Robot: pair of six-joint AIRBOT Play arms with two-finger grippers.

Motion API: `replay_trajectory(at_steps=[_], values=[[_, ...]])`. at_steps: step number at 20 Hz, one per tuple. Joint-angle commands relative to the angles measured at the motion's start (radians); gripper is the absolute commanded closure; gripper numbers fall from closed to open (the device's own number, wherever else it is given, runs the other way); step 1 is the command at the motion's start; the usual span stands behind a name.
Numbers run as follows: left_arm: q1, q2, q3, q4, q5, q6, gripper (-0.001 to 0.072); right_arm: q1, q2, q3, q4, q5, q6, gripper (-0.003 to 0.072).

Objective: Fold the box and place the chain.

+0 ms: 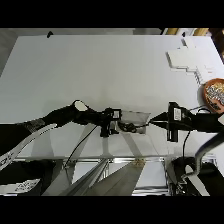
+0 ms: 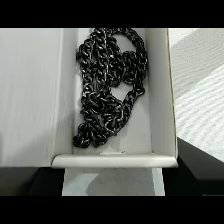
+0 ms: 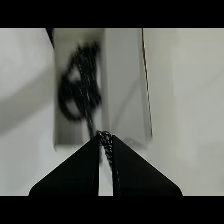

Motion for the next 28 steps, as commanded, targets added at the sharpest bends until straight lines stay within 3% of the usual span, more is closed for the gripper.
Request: replay_trajectory(at_steps=[1, 5, 10, 12, 15, 21, 25, 28], values=[[0.000, 0.000, 0.000, 0.000, 0.000, 0.000, 0.0319, 0.061, 0.018, -0.001, 0.186, 0.027, 0.001, 0.0671], [0.000, 0.000, 0.000, 0.000, 0.000, 0.000, 0.0319, 0.231, -0.010, -0.005, 0.185, -0.131, 0.008, 0.0670], [0.000, 0.000, 0.000, 0.000, 0.000, 0.000, 0.0319, 0.425, -0.155, -0.005, 0.180, -0.449, 0.248, 0.0670], [0.000, 0.000, 0.000, 0.000, 0.000, 0.000, 0.0319, 0.456, -0.223, -0.005, 0.173, -0.486, 0.277, 0.0663], [0.000, 0.000, 0.000, 0.000, 0.000, 0.000, 0.0319, 0.457, -0.238, 0.005, 0.137, -0.524, 0.278, 0.0450], [0.000, 0.000, 0.000, 0.000, 0.000, 0.000, 0.0319, 0.422, -0.163, 0.220, -0.235, -0.354, 0.288, 0.0444], [0.000, 0.000, 0.000, 0.000, 0.000, 0.000, 0.0319, 0.201, -0.167, 0.259, -0.247, -0.178, 0.278, 0.0447], [0.000, 0.000, 0.000, 0.000, 0.000, 0.000, 0.0319, 0.025, -0.175, 0.259, -0.253, -0.114, 0.235, 0.0449]])
